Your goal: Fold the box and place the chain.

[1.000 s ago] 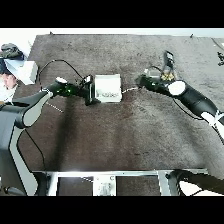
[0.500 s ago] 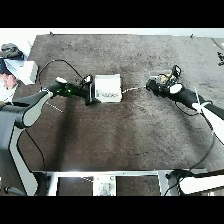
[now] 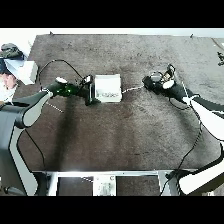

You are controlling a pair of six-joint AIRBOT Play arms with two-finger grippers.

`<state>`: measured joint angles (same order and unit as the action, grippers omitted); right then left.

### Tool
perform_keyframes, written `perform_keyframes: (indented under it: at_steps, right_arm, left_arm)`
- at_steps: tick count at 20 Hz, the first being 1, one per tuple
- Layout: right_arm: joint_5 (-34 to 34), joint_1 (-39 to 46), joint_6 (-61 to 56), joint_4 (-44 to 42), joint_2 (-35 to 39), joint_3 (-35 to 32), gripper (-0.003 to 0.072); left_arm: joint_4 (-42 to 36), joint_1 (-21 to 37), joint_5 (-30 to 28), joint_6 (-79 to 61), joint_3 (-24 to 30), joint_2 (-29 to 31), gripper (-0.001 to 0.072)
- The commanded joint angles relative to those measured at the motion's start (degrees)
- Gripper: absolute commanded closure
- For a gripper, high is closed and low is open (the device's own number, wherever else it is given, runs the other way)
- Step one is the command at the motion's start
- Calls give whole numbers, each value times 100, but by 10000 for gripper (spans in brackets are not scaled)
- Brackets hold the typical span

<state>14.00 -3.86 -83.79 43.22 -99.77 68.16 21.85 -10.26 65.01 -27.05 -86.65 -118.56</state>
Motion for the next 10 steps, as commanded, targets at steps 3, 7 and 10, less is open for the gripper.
perform_keyframes:
  at_steps: [3, 7, 10]
  right_arm:
    - [828, -649, 938, 55, 1303, 50, 676]
    - [957, -1325, 927, 396, 2415, 50, 676]
    - [857, -1674, 927, 393, 2817, 52, 676]
  left_arm:
    - [2, 2, -2, 0, 0, -2, 220]
    - [2, 2, -2, 0, 0, -2, 220]
    - [0, 2, -2, 0, 0, -2, 220]
